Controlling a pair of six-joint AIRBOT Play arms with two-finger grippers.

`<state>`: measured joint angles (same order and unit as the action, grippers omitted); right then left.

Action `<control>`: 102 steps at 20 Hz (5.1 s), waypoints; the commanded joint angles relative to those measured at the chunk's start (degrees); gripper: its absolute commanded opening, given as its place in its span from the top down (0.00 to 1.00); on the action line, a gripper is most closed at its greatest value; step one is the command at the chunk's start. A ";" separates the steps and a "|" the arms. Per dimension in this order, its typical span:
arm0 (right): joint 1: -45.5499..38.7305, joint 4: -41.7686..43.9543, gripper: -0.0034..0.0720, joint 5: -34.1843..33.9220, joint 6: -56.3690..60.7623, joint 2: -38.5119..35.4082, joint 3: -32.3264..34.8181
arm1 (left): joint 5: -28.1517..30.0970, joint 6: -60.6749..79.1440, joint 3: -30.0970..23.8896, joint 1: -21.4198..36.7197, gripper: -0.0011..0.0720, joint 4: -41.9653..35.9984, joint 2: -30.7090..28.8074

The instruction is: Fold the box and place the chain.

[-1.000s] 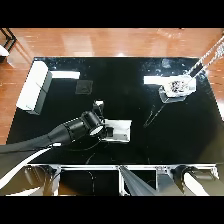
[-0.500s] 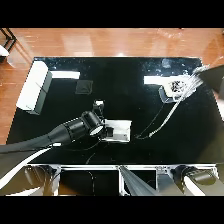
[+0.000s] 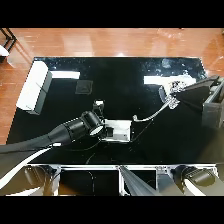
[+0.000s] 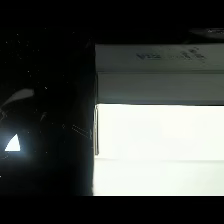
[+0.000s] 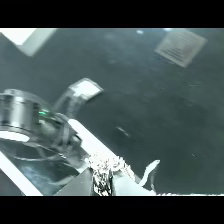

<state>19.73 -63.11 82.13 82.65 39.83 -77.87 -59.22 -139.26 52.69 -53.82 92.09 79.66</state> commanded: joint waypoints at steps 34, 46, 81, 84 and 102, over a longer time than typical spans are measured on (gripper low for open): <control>2.51 12.59 0.93 -8.98 -0.31 1.03 15.80 | 0.00 0.00 -0.04 -0.04 0.95 0.02 0.02; 9.38 6.62 0.93 -9.07 8.24 1.05 23.61 | 0.00 -0.02 -0.04 -0.04 0.95 0.00 0.02; -22.12 -19.45 0.04 -39.19 24.90 31.85 30.51 | 0.00 -0.02 -0.04 -0.04 0.95 -0.02 0.02; -22.10 -17.29 0.04 -38.58 26.73 40.98 23.85 | 0.02 -0.02 -0.04 -0.04 0.95 -0.13 0.02; -22.23 -13.11 0.93 -19.85 2.19 15.47 17.31 | 0.15 -0.02 -0.04 -0.04 0.95 -0.85 0.02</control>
<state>-2.50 -77.25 56.40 91.53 66.94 -60.25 -59.18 -139.28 52.69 -53.82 91.24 79.66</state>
